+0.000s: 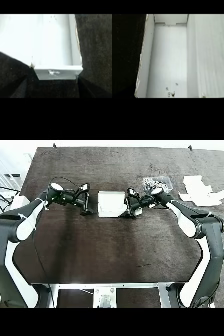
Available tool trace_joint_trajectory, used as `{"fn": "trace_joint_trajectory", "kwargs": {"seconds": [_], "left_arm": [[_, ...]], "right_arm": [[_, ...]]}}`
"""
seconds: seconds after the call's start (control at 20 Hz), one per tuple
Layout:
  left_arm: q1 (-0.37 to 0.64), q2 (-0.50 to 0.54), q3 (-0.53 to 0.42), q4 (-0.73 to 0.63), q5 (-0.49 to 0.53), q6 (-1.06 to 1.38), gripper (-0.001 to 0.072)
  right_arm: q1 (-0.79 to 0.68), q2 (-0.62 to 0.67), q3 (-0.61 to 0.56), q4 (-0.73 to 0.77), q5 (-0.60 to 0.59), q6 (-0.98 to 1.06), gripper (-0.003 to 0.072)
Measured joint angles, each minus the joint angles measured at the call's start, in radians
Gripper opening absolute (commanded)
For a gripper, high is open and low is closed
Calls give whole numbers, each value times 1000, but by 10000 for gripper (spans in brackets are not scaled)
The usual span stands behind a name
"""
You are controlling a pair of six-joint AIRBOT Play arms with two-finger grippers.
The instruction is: Fold the box and place the chain.
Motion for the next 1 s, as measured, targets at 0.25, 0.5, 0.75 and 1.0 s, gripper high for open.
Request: {"fn": "trace_joint_trajectory", "kwargs": {"seconds": [0.25, 0.5, 0.75, 1.0], "left_arm": [[0, -6, 0, -9, -15, 17, 720], [-1, -6, 0, -19, -17, 47, 720], [-1, -10, 0, -27, -25, 54, 720], [-3, -28, 0, -42, -32, 58, 720]], "right_arm": [[0, 0, 0, 0, 0, 0, 579], [0, 0, 0, 0, 0, 0, 579], [0, 0, 0, 0, 0, 0, 579], [0, 0, 0, 0, 0, 0, 579]]}}
